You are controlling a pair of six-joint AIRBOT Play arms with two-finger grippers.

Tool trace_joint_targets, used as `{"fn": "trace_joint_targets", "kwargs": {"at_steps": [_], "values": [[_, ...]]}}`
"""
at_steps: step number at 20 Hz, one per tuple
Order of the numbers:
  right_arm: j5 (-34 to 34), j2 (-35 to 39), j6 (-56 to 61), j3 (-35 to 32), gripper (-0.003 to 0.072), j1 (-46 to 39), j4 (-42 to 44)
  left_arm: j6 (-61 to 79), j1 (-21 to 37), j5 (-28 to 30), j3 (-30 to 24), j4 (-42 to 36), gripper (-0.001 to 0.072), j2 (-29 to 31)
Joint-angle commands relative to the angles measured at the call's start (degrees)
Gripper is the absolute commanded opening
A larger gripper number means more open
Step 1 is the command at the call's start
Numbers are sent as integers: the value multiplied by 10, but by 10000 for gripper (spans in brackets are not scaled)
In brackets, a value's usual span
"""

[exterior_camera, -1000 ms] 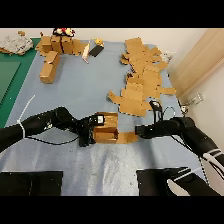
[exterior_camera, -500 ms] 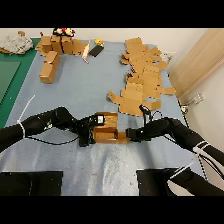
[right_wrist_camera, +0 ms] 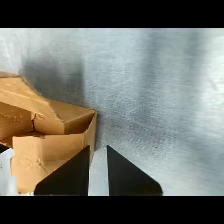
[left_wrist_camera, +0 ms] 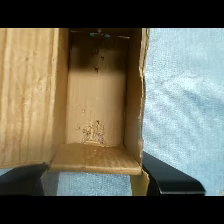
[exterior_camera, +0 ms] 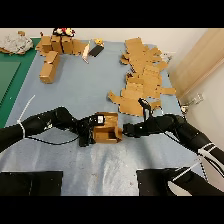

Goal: Fold the box.

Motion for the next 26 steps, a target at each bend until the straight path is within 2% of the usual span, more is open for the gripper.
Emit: {"fn": "trace_joint_targets", "kwargs": {"at_steps": [1,3,4,5,8,9,10,15,21,23,26], "values": [[1,5,13,7,170,15,2,0,0,0,0,0,529,0],[5,5,17,7,171,26,1,0,0,0,0,0,528,0],[7,5,21,7,209,31,2,0,0,0,0,0,528,0],[14,5,24,7,302,35,3,0,0,0,0,0,529,0],[39,5,30,7,304,52,4,0,0,0,0,0,529,0],[42,5,30,7,369,57,5,0,0,0,0,0,529,0],[43,3,35,7,399,62,5,0,0,0,0,0,529,0],[45,-38,80,20,398,100,-17,0,0,0,0,0,529,0],[-54,-114,291,120,399,197,-250,0,0,0,0,0,529,0],[-78,-141,321,154,399,220,-283,0,0,0,0,0,529,0],[-117,-192,339,204,399,233,-289,0,0,0,0,0,529,0]]}}
